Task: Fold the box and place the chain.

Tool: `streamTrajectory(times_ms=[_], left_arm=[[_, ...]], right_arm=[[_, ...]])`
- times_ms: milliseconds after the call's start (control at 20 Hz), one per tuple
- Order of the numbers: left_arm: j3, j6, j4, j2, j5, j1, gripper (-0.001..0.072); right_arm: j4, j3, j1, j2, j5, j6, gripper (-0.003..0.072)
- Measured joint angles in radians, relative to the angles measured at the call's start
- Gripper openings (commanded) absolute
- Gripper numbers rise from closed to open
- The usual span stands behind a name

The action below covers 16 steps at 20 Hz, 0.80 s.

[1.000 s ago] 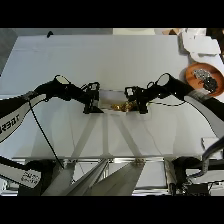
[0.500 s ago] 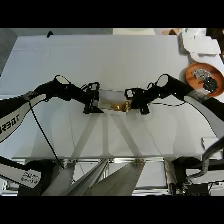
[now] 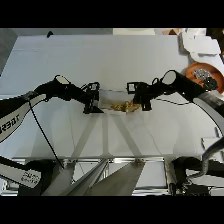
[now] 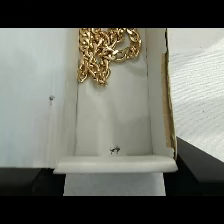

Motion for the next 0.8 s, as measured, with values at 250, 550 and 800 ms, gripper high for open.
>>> streamTrajectory(times_ms=[250,550,800], left_arm=[[0.0,0.0,0.0,0.0,0.0,0.0,0.0278],[0.0,0.0,0.0,0.0,0.0,0.0,0.0278],[0.0,0.0,0.0,0.0,0.0,0.0,0.0278]], right_arm=[[-0.08,0.0,0.064,0.132,0.003,0.211,0.0016],[-0.127,0.001,0.233,0.206,-0.117,0.381,0.0016],[-0.113,0.001,0.357,0.212,-0.338,0.498,0.0015]])
